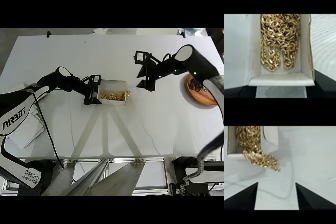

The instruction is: Fold the box and place the chain.

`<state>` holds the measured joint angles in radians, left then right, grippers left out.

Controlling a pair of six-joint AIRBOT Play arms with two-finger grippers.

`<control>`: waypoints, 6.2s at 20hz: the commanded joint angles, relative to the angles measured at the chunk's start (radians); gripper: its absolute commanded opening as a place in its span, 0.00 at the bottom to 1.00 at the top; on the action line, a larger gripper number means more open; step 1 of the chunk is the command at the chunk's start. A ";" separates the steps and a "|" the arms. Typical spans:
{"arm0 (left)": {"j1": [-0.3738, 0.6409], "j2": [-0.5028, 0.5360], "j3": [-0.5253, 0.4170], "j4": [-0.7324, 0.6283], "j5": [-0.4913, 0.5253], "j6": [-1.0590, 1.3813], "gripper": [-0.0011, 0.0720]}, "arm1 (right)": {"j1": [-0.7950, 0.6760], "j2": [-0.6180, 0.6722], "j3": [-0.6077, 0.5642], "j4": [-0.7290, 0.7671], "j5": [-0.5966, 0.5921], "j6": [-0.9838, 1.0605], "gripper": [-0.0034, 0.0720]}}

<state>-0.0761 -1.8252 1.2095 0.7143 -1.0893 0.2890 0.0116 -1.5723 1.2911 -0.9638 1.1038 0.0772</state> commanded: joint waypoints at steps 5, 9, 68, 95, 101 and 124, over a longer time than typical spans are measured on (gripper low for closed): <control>0.000 0.000 0.000 0.000 0.000 0.000 0.46 | 0.095 -0.192 0.000 0.038 -0.078 -0.244 0.84; 0.000 0.000 0.000 0.000 0.000 0.000 0.46 | 0.142 -0.198 0.000 0.036 -0.168 -0.244 0.84; 0.000 0.000 0.000 0.000 0.000 0.000 0.46 | 0.344 0.011 0.000 -0.008 -0.245 0.506 0.06; 0.000 0.000 0.000 0.000 0.000 0.000 0.46 | 0.341 0.171 0.000 -0.232 -0.169 0.774 0.36; 0.000 0.000 0.000 0.000 0.000 0.000 0.46 | 0.341 0.268 0.000 -0.286 -0.332 0.888 0.28; 0.000 0.000 0.000 0.000 0.000 0.000 0.46 | 0.187 -0.055 0.031 0.209 0.010 0.400 0.31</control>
<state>-0.0765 -1.8256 1.2095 0.7143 -1.0889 0.2890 0.1787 -1.6238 1.3212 -0.7723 1.0355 0.5762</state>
